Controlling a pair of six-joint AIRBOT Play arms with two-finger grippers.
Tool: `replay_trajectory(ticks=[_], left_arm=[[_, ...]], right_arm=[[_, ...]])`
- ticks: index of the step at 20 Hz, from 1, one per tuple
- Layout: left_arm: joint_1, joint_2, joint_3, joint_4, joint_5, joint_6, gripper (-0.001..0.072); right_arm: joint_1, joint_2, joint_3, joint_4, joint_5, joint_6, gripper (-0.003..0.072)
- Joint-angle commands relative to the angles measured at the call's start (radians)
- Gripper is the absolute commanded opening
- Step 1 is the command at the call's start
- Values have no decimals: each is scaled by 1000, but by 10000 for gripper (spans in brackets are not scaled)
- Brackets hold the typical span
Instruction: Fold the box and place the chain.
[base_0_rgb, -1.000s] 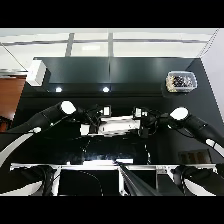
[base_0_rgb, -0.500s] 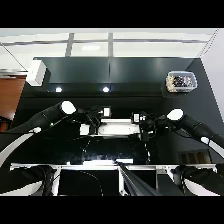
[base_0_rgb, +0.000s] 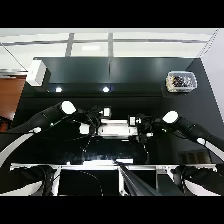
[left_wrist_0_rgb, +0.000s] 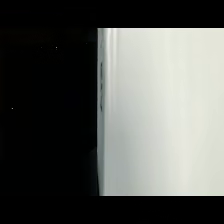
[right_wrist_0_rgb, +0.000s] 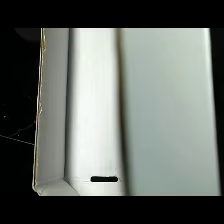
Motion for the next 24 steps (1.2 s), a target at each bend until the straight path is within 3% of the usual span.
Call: replay_trajectory(ticks=[1,15,16,17,18,19,22,24], left_arm=[[0,0,0,0,1,-1,28],[0,0,0,0,-2,-19,36],[0,1,0,0,-1,-31,177],[2,6,1,8,-2,-31,354],[6,19,1,15,-2,-32,487],[11,38,2,27,-1,-49,565],[44,123,7,141,-10,-232,582],[74,197,8,243,-72,-351,581]], right_arm=[[9,-2,0,-5,-21,15,607],[21,-3,0,-16,-62,52,607],[21,-3,0,-16,-62,52,607],[21,-3,0,-16,-62,52,522],[21,-3,0,-16,-61,52,370],[21,-3,0,-17,-61,51,311],[21,-3,0,-16,-61,52,309],[21,-3,0,-16,-61,52,309]])
